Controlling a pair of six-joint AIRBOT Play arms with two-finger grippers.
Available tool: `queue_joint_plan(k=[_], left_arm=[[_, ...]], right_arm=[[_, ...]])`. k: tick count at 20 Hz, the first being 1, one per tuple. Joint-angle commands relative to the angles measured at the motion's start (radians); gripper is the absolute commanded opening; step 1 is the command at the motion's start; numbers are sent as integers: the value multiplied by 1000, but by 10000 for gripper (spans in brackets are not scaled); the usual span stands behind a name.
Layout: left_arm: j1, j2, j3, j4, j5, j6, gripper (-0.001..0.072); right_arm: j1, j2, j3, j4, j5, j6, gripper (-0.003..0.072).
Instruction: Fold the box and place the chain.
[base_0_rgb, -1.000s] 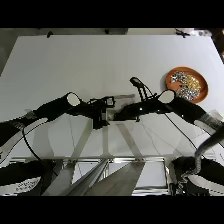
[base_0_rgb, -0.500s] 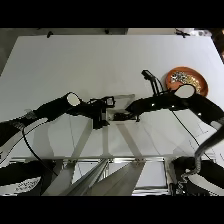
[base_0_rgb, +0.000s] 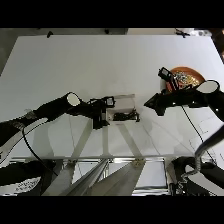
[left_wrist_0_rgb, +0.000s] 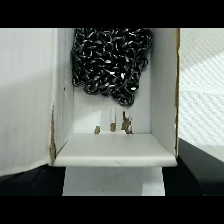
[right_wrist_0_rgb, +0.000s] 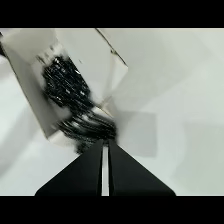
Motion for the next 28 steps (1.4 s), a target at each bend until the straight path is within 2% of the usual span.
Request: queue_joint_plan(k=[1,2,3,5,7,10,14,16,27,28], left_arm=[[0,0,0,0,0,0,392],[0,0,0,0,0,0,392],[0,0,0,0,0,0,392],[0,0,0,0,0,0,392],[0,0,0,0,0,0,392],[0,0,0,0,0,0,392],[0,0,0,0,0,0,392],[0,0,0,0,0,0,392],[0,0,0,0,0,0,392],[0,0,0,0,0,0,392]], right_arm=[[-14,0,0,-138,-44,-309,31],[-14,0,0,-165,-50,-339,34],[-14,-6,0,-174,-50,-363,68],[-9,-40,0,-169,-55,-396,320],[22,-82,0,-168,-87,-396,499],[100,-138,0,-168,-148,-401,622],[157,-188,0,-167,-235,-414,625],[156,-199,0,-162,-235,-414,625],[207,-218,0,-137,-105,-407,615],[207,-218,0,-139,-95,-404,587]])
